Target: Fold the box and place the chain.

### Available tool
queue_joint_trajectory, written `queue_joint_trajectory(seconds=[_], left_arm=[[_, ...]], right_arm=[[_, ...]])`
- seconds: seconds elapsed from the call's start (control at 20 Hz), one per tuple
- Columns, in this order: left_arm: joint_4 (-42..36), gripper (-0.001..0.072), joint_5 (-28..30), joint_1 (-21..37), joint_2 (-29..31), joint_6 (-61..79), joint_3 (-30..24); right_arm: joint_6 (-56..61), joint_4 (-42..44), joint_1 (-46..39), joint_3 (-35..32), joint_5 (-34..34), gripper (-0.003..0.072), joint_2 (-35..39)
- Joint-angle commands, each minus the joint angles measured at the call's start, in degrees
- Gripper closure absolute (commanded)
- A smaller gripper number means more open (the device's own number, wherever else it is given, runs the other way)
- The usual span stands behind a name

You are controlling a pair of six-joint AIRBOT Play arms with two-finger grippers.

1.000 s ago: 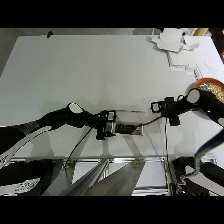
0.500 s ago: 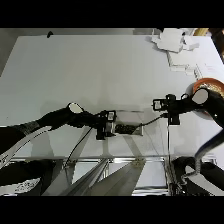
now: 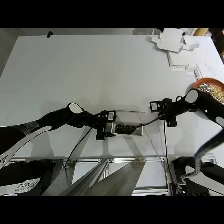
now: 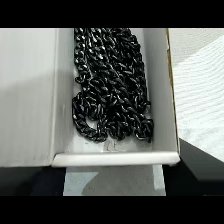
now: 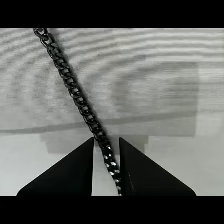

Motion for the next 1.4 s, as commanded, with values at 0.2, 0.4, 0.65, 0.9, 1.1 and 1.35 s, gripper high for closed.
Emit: queue_joint_trajectory(seconds=[0.2,0.4,0.65,0.9,1.1,1.35], left_arm=[[0.0,0.0498,0.0,0.0,0.0,0.0,0.1],[0.0,0.0498,0.1,0.0,0.0,0.0,0.1],[0.0,0.0498,-0.2,0.0,0.0,0.0,0.1],[0.0,0.0498,-0.2,0.0,0.0,0.0,0.1],[0.0,0.0498,-0.2,0.0,0.0,0.0,0.1],[0.0,0.0498,-0.2,0.0,0.0,0.0,0.1]], right_arm=[[4.5,-0.4,0.1,0.0,5.4,0.0667,4.7],[9.3,7.6,1.9,0.0,15.5,0.0667,16.9],[10.2,19.5,16.9,0.0,11.8,0.0667,26.0],[10.6,23.6,34.6,0.0,-6.0,0.0667,24.4],[10.6,23.6,41.1,0.0,-14.4,0.0667,19.6],[17.6,13.0,40.0,0.2,-12.7,0.0459,15.2]])
